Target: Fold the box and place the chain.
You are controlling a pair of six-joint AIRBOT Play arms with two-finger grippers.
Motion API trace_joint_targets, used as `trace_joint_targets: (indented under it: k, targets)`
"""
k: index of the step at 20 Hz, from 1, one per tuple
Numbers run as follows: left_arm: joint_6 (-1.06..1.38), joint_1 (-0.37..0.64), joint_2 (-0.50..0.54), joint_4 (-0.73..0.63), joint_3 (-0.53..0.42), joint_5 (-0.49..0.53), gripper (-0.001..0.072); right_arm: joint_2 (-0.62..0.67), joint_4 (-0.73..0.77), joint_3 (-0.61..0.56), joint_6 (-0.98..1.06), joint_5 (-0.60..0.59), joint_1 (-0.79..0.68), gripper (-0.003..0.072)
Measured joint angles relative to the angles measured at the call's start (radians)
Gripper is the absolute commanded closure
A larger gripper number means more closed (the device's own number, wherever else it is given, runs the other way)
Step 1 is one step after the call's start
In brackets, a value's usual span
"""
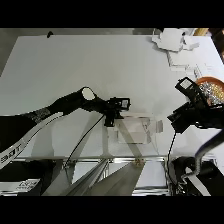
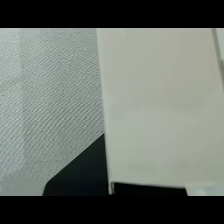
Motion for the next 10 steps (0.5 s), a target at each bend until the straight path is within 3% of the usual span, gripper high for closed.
trace_joint_targets:
  k: [10]
  targets:
    - [-0.001,0.000,-0.005,0.001,0.000,0.016,0.0702,0.000,0.000,0.000,-0.020,-0.006,0.000,0.0346]
